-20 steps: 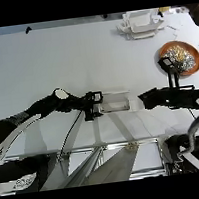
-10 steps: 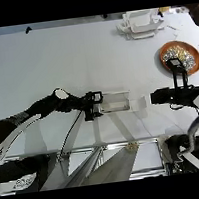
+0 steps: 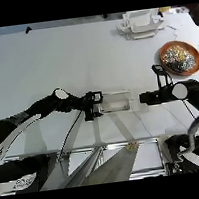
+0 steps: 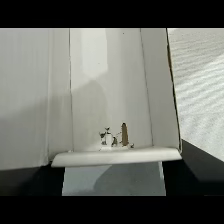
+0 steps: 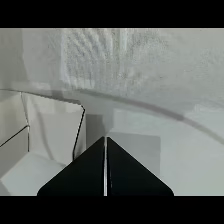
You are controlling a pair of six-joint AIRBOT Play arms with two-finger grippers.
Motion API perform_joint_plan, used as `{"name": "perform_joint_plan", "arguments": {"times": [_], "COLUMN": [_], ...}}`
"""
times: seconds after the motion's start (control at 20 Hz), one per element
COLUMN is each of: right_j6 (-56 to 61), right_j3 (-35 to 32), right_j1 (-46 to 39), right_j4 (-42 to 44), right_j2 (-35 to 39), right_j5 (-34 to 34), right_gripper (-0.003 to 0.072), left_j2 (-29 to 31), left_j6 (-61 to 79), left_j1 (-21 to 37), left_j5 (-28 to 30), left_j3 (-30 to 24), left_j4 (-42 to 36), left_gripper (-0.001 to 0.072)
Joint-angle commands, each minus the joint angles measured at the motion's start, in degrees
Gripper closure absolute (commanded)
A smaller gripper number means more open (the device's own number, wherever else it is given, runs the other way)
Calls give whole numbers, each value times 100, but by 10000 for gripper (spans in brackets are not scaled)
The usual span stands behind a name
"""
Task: Fold the box and place the chain.
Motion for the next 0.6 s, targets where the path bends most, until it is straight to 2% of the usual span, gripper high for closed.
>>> {"name": "perform_joint_plan", "arguments": {"times": [0.0,0.1,0.35,0.4,0.5,0.55], "right_j6": [-800,-1432,-1921,-2000,-2004,-2052], "right_j3": [0,-2,-2,-2,-2,-2], "right_j1": [-190,-295,-295,-295,-295,-295], "right_j4": [1080,1805,2225,2312,2337,2339], "right_j2": [-538,-573,-568,-531,-352,-223], "right_j5": [-90,44,199,197,195,195], "right_gripper": [668,668,667,628,499,486], "left_j2": [4,4,4,4,4,4], "left_j6": [2,2,2,4,2,2], "left_j1": [4,4,4,4,4,4], "left_j5": [2,0,2,2,2,2], "left_j3": [0,0,0,0,0,0], "left_j4": [2,2,2,2,2,2], "left_gripper": [437,437,437,437,437,437]}}
